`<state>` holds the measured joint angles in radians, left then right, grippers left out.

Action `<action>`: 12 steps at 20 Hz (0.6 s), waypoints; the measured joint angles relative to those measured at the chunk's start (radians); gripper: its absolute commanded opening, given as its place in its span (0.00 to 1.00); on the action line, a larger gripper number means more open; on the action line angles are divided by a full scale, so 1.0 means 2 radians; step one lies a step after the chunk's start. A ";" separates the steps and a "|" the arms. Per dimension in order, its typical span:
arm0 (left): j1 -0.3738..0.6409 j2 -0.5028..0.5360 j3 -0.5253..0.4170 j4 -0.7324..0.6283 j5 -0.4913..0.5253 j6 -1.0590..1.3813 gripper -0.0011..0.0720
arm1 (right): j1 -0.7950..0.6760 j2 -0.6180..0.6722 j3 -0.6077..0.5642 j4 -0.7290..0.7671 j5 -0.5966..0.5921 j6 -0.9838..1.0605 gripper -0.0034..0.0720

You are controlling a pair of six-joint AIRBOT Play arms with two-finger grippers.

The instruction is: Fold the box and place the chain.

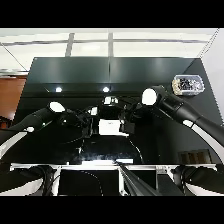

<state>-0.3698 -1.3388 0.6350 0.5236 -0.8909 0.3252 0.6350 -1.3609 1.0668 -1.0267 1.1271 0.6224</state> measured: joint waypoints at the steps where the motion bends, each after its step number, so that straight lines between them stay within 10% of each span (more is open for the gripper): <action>1: 0.000 0.000 0.000 0.000 0.000 0.000 0.70 | 0.001 0.000 0.000 -0.002 -0.001 0.002 0.68; 4: 0.000 0.000 0.000 0.000 0.000 0.000 0.70 | 0.002 0.002 0.000 -0.008 -0.002 0.011 0.49; 12: 0.000 0.000 0.000 0.000 0.000 0.000 0.70 | 0.002 0.014 0.000 -0.011 -0.004 0.027 0.49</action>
<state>-0.3698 -1.3388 0.6350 0.5232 -0.8909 0.3248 0.6392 -1.3327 1.0668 -1.0481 1.1183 0.6765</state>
